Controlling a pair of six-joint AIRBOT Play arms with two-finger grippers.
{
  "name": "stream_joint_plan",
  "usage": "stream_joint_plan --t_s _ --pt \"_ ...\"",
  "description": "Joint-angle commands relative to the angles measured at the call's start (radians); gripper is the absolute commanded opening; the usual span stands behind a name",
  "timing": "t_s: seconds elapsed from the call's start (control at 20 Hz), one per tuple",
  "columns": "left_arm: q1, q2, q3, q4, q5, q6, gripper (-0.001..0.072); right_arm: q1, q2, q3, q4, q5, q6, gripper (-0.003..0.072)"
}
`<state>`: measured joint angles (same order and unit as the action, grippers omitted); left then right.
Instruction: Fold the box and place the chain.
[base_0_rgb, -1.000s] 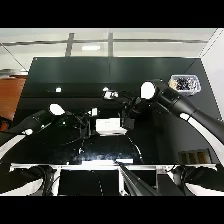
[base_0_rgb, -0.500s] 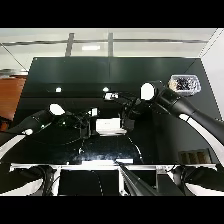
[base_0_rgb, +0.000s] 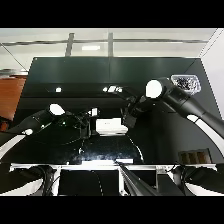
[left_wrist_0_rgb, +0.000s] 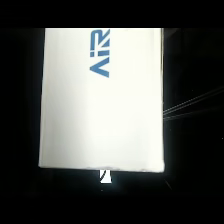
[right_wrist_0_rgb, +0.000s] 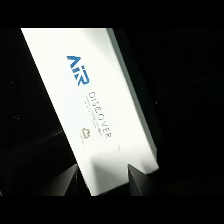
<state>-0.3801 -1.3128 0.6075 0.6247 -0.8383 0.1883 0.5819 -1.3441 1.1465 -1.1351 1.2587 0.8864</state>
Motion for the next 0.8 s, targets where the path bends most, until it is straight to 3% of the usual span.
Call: stream_joint_plan --t_s 0.0,0.05,0.1,0.15,0.25,0.45,0.75 --pt "0.000 -0.001 0.001 0.000 0.001 0.001 0.0462 -0.064 0.053 0.001 0.000 0.036 0.116 0.0318" --pt "0.000 -0.001 0.001 0.000 0.001 0.001 0.0462 -0.103 0.064 0.000 0.002 0.075 0.181 0.0064" --pt "0.000 -0.001 0.001 0.000 0.001 0.001 0.0462 -0.143 0.067 -0.002 0.012 0.135 0.246 0.0023" --pt "0.000 -0.001 0.001 0.000 0.001 0.001 0.0462 -0.186 0.067 -0.018 0.034 0.196 0.301 0.0024" --pt "0.000 -0.001 0.001 0.000 0.000 0.001 0.0461 -0.262 0.070 -0.080 0.137 0.193 0.359 0.0023" --pt "0.000 -0.001 0.001 0.000 0.000 0.001 0.0461 -0.349 0.065 -0.219 0.621 -0.026 0.362 0.0023" --pt "0.000 -0.001 0.001 0.000 0.000 0.001 0.0462 -0.206 -0.043 -0.252 0.674 -0.073 0.358 0.0024"
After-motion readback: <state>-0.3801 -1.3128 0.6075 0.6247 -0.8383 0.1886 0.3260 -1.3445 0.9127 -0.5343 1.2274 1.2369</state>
